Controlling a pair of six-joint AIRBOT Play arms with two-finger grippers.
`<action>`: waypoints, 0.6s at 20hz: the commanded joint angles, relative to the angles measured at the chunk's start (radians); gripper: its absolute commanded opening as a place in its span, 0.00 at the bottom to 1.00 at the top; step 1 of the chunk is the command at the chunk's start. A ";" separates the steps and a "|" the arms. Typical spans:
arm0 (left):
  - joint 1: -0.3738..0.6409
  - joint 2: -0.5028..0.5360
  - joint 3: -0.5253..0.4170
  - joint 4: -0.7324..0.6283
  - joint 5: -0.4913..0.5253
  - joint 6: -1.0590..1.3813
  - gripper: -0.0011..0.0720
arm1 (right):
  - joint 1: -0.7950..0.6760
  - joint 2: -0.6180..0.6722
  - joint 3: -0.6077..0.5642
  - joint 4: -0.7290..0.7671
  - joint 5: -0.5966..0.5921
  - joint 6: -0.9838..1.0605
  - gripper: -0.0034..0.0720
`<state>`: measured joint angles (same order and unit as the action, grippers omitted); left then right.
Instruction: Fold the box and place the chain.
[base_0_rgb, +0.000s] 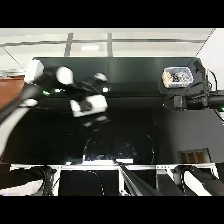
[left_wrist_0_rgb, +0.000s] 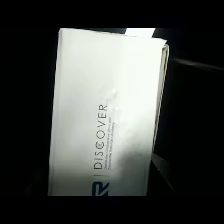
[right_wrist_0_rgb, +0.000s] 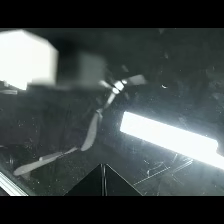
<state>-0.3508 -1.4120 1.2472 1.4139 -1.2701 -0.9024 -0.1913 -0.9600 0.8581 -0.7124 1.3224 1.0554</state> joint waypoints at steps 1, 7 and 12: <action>0.334 0.079 0.002 0.151 -0.162 -0.336 0.48 | 0.000 0.000 0.000 0.000 -0.009 -0.001 0.07; 0.782 0.072 -0.014 0.095 0.026 -0.467 0.48 | 0.000 0.000 0.000 0.001 -0.071 0.000 0.07; 0.812 -0.018 -0.009 -0.037 0.224 -0.350 0.48 | 0.000 0.000 0.000 0.000 -0.078 0.000 0.07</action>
<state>0.4210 -1.3842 1.2350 1.4403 -1.1683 -1.2999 -0.1913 -0.9600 0.8581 -0.7116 1.2541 1.0546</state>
